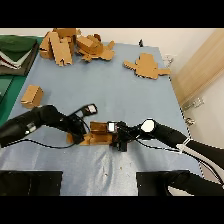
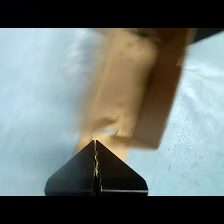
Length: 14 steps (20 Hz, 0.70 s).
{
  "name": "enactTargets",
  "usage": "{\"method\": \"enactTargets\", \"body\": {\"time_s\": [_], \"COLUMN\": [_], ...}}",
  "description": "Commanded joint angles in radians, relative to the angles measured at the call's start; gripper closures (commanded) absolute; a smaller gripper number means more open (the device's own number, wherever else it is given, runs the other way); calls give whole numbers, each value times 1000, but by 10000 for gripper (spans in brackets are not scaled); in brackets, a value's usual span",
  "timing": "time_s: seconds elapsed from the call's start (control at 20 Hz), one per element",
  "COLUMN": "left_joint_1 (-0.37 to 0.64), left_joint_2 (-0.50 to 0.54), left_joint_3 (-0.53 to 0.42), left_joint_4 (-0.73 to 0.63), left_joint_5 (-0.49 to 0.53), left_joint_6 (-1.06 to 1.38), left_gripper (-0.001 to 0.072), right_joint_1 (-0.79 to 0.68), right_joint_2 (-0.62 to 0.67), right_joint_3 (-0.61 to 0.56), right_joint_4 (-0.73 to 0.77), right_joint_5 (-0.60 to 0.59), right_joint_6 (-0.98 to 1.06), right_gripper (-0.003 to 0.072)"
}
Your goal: Fold the box.
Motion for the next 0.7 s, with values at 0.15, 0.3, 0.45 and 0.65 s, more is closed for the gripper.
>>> {"method": "enactTargets", "body": {"time_s": [0.15,0.3,0.45,0.65], "left_joint_1": [368,541,551,492], "left_joint_2": [227,241,202,121], "left_joint_3": [-9,-72,-146,-207], "left_joint_4": [161,157,27,-71], "left_joint_5": [-142,-258,-316,-269], "left_joint_6": [-679,-843,-845,-845], "left_gripper": [694,694,695,695], "right_joint_1": [0,0,0,0], "right_joint_2": [-1,-1,-1,-1], "right_joint_3": [0,0,0,0], "right_joint_4": [0,0,0,0], "right_joint_5": [0,0,0,0], "right_joint_6": [0,0,0,0], "right_gripper": [171,172,172,172]}}
